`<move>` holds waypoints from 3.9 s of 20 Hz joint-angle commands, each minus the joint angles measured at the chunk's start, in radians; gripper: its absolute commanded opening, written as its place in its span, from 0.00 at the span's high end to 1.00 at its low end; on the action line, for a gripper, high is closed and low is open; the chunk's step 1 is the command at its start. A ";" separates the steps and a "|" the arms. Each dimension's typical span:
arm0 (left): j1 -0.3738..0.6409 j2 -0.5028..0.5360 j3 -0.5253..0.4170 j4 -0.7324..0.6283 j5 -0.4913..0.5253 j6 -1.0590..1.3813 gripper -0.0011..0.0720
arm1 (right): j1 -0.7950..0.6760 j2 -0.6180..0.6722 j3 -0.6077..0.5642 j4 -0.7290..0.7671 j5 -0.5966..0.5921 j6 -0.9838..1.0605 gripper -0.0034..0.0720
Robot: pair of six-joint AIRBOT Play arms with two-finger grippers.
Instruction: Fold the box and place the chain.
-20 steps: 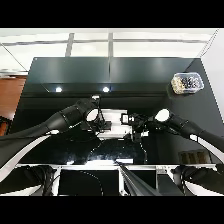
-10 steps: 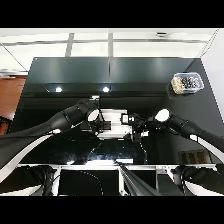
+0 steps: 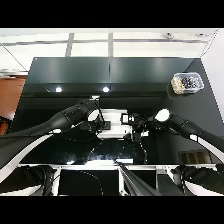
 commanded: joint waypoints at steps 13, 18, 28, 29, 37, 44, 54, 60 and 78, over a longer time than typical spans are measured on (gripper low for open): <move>0.001 -0.016 0.032 0.001 -0.030 -0.014 0.47 | 0.001 0.000 0.001 0.000 0.000 0.000 0.33; -0.001 -0.032 0.032 0.001 -0.047 -0.018 0.53 | 0.000 0.000 0.001 0.000 0.000 0.000 0.33; 0.000 -0.032 0.032 0.000 -0.042 -0.025 0.94 | 0.000 0.000 0.001 0.000 0.000 0.000 0.33; 0.000 -0.032 0.032 0.000 -0.042 -0.025 0.94 | 0.000 0.000 0.001 0.000 0.001 0.000 0.33; 0.001 -0.031 0.033 0.000 -0.082 0.028 0.94 | -0.003 0.156 0.002 -0.161 0.028 0.166 0.01; 0.001 -0.031 0.033 0.000 -0.075 0.028 0.94 | 0.013 0.173 -0.003 -0.248 0.082 0.160 0.03; 0.001 -0.032 0.033 -0.004 -0.075 0.029 0.94 | 0.023 0.132 -0.004 -0.124 0.058 0.184 0.64; 0.001 -0.032 0.033 -0.004 -0.075 0.029 0.94 | 0.039 0.094 -0.004 0.016 0.027 0.185 0.64; 0.001 -0.032 0.033 -0.004 -0.076 0.029 0.94 | -0.085 0.203 -0.003 -0.124 0.083 0.626 0.89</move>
